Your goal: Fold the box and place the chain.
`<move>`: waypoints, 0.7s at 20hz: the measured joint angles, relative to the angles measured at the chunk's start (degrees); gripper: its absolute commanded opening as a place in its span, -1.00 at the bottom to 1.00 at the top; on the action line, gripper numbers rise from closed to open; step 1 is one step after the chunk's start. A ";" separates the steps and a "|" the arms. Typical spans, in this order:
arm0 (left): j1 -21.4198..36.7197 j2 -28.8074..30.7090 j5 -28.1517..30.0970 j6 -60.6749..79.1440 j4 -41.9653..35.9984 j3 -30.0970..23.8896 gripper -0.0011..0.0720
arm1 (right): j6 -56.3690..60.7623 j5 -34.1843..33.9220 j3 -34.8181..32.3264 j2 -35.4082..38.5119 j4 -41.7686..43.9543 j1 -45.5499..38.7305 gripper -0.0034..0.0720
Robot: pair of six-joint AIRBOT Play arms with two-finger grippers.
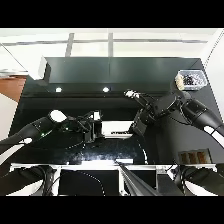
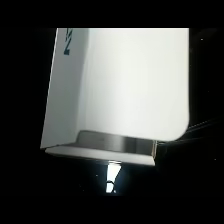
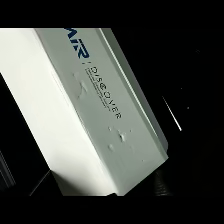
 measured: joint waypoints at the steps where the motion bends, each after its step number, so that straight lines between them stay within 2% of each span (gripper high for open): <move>1: 0.00 0.00 0.00 0.00 0.00 0.00 -0.21 | 0.00 0.33 0.00 -0.13 -0.15 0.00 0.93; 11: 0.00 0.00 0.02 0.15 0.02 0.00 -0.21 | -0.37 3.06 0.00 -0.61 -1.73 0.00 0.94; 14: 0.00 0.00 0.02 0.13 0.02 0.00 -0.21 | -0.39 1.49 0.59 -0.63 -1.88 0.00 0.94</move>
